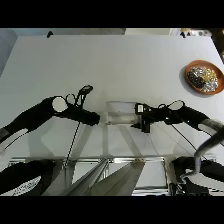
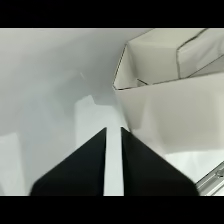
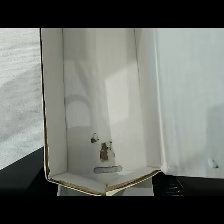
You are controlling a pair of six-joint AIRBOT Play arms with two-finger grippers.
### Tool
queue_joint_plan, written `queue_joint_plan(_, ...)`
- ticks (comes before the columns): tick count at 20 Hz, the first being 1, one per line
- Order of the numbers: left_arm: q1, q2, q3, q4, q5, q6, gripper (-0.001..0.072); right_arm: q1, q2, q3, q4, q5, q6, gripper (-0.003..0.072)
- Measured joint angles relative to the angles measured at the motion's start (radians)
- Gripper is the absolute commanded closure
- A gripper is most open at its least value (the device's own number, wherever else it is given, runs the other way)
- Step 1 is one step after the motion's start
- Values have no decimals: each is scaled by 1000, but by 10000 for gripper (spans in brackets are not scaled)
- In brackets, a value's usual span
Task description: Fold the box and place the chain.
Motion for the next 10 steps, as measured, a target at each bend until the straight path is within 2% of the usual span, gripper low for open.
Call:
queue_joint_plan(1, -4, 7, 0, -5, 2, 2, 476, 0, 0, 0, 0, 0, 0, 284)
queue_joint_plan(7, -43, 24, 0, -43, 46, 7, 468, 0, 0, 0, 0, 0, 0, 284)
queue_joint_plan(8, -46, 25, 0, -45, 53, 9, 403, 0, 0, 0, 0, 0, 0, 284)
queue_joint_plan(10, -50, 26, 0, -53, 64, 12, 385, 0, 0, 0, 0, 0, 0, 284)
